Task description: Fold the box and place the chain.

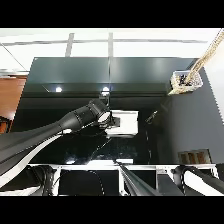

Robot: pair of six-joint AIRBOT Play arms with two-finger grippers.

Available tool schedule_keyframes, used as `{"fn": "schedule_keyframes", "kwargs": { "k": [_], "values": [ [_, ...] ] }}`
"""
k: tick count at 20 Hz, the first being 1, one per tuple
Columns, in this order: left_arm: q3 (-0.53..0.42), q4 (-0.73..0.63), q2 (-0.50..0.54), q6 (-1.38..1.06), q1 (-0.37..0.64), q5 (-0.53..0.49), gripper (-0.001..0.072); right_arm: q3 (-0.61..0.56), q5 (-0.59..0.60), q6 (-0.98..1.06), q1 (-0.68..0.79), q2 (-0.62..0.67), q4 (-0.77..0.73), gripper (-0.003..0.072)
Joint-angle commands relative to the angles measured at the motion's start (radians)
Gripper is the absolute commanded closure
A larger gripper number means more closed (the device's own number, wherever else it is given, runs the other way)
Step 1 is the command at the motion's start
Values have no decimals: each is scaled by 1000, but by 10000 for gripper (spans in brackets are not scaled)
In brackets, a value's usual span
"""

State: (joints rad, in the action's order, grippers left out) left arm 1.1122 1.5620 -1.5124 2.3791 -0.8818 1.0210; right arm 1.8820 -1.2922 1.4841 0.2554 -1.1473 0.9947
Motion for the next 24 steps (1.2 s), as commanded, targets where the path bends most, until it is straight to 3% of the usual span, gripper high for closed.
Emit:
{"fn": "schedule_keyframes", "kwargs": {
  "k": [1,10,16,18,24],
  "values": [
    [1,0,0,0,1,0,678,-18,-69,-29,-59,109,-53,674],
    [1,0,0,0,1,0,678,-180,-261,-69,-282,235,-57,678],
    [1,0,0,0,1,0,678,-425,-361,-172,-419,234,-211,678],
    [1,0,0,0,1,0,678,-531,-344,-211,-439,233,-267,678],
    [1,0,0,0,1,0,678,-838,-89,-262,-445,221,-396,677]
  ]
}}
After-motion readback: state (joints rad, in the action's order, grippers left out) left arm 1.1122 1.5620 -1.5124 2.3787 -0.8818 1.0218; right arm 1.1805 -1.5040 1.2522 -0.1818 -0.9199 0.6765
